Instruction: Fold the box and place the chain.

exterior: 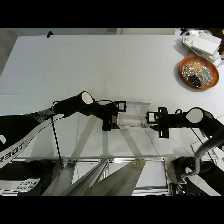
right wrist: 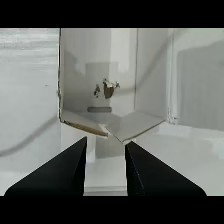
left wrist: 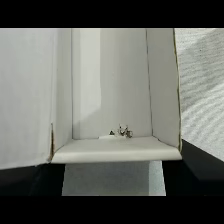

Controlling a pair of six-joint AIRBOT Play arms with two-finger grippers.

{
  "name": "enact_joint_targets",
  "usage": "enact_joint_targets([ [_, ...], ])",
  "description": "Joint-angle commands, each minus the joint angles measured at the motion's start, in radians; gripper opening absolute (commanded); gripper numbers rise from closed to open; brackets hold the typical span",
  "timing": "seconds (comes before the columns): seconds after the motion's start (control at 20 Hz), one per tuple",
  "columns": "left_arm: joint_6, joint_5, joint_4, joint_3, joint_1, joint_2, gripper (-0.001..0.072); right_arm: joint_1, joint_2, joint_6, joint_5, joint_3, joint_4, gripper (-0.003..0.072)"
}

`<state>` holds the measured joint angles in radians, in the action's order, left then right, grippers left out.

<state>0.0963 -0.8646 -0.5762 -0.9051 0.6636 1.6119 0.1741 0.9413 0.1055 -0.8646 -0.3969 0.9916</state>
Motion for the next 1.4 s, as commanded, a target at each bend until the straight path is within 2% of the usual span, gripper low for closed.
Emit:
enact_joint_targets([
  [0.0,0.0,0.0,0.0,-0.001,-0.001,-0.001,0.0134,0.025,0.019,0.008,0.016,0.001,-0.028,0.0232],
  [0.05,0.0,0.0,0.0,-0.001,-0.001,-0.001,0.0134,0.04,0.019,0.008,0.024,0.001,-0.036,0.0226],
  [0.15,0.0,0.0,0.0,-0.001,-0.001,-0.001,0.0134,0.065,0.019,0.008,0.063,0.001,-0.035,0.0109],
  [0.2,0.0,0.0,0.0,-0.001,-0.001,-0.001,0.0134,0.068,0.019,0.008,0.076,0.001,-0.037,0.0084],
  [0.75,0.0,0.0,0.0,-0.001,-0.001,-0.001,0.0134,0.158,0.02,0.008,0.132,0.001,-0.132,0.0079],
  [0.8,0.0,0.0,0.0,-0.001,-0.001,-0.001,0.0134,0.158,0.02,0.008,0.133,0.001,-0.131,0.0094],
  [0.95,0.0,0.0,0.0,-0.001,-0.001,-0.001,0.0134,0.158,0.02,0.005,0.136,0.001,-0.131,0.0331],
  [1.05,0.0,0.0,0.0,-0.001,-0.001,-0.001,0.0134,0.158,0.02,-0.001,0.145,0.001,-0.131,0.0347],
  [1.25,0.0,0.0,0.0,-0.001,-0.001,-0.001,0.0134,0.158,0.009,-0.005,0.143,0.0,-0.131,0.0331],
  [1.3,0.0,0.0,0.0,-0.001,-0.001,-0.001,0.0134,0.158,-0.006,-0.035,0.134,0.0,-0.128,0.0301],
  [1.35,0.0,0.0,0.0,-0.001,-0.001,-0.001,0.0134,0.158,-0.029,-0.114,0.116,0.0,-0.113,0.018],
])
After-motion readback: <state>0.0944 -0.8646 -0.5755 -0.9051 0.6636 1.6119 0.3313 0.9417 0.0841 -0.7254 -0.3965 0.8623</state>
